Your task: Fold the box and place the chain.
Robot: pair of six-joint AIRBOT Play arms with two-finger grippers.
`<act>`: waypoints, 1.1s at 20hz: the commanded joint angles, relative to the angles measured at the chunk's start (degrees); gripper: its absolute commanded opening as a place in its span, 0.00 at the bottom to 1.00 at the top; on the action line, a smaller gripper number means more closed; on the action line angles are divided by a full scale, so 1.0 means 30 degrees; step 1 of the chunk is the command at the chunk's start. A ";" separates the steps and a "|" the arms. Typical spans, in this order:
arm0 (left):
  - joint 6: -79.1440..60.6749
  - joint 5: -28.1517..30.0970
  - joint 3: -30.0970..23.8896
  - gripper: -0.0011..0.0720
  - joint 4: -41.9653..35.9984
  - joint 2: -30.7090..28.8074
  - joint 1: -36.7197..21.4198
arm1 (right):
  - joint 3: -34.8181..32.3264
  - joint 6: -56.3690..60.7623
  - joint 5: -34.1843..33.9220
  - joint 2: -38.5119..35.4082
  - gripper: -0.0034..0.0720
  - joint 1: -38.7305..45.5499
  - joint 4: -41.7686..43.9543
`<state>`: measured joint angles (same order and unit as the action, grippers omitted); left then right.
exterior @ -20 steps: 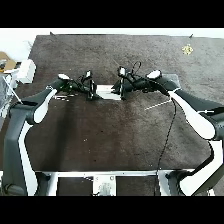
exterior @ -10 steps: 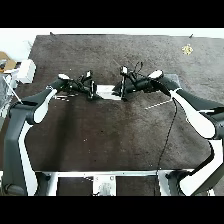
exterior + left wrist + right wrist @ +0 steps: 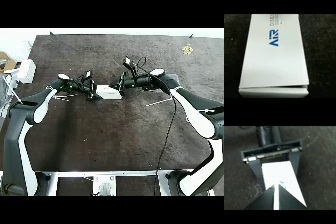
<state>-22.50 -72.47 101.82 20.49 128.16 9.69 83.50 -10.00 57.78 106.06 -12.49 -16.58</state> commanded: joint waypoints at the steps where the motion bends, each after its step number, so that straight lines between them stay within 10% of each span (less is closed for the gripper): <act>1: -0.0007 -0.0007 0.0022 0.32 0.0015 0.0007 0.0007 | 0.0044 0.1290 -0.0393 0.0539 0.15 -0.0036 -0.0867; 14: -0.0007 0.0000 0.0022 0.32 0.0015 0.0007 0.0007 | 0.0073 0.1902 -0.0845 0.1158 0.05 -0.0015 -0.3577; 22: -0.0007 0.0000 0.0022 0.32 0.0015 0.0007 0.0007 | -0.0080 0.4218 -0.2390 -0.4750 0.05 -0.0022 -0.0743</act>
